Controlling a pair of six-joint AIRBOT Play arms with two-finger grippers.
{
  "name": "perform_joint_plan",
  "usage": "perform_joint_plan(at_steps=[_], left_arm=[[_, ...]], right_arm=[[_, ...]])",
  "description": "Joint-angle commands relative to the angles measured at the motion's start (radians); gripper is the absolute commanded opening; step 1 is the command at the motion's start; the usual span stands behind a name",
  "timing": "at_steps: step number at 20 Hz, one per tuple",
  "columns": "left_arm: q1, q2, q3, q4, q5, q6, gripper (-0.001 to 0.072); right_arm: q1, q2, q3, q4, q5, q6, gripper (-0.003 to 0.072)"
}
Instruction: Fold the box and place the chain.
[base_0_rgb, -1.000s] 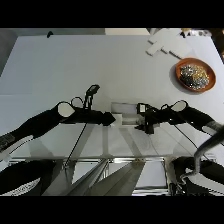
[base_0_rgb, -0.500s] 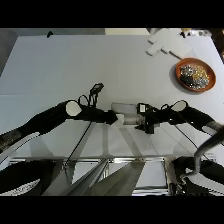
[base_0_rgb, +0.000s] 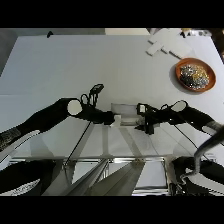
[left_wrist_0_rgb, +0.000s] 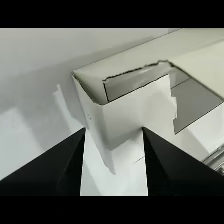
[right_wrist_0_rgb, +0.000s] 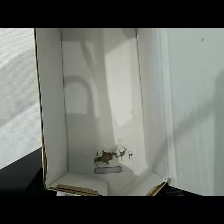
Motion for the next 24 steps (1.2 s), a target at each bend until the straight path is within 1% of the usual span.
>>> perform_joint_plan(at_steps=[1,3,5,11,14,16,22,24], left_arm=[[-0.003,-0.009,0.079,0.103,-0.048,-0.111,0.0392],[-0.014,-0.037,0.123,0.183,-0.112,-0.176,0.0392],[-0.03,-0.068,0.143,0.201,-0.146,-0.203,0.0393],[-0.072,-0.106,0.2,0.198,-0.178,-0.235,0.0393],[-0.076,-0.113,0.233,0.24,-0.198,-0.297,0.0393],[-0.076,-0.122,0.25,0.28,-0.232,-0.346,0.0393],[-0.097,-0.153,0.254,0.29,-0.235,-0.41,0.0393],[-0.102,-0.161,0.269,0.293,-0.24,-0.428,0.0393]], right_arm=[[0.0,0.0,0.0,0.001,0.0,0.003,0.0223],[0.0,0.0,0.0,0.001,0.0,0.003,0.0223],[0.0,0.0,0.0,0.001,0.0,0.003,0.0223],[0.0,0.001,0.0,0.001,0.0,0.003,0.0223],[0.0,0.0,0.0,0.001,0.0,0.003,0.0223],[0.0,0.0,0.0,0.001,0.0,0.003,0.0223],[0.0,0.0,0.0,0.001,0.0,0.003,0.0223],[0.0,0.0,0.0,0.001,0.0,0.003,0.0223]])
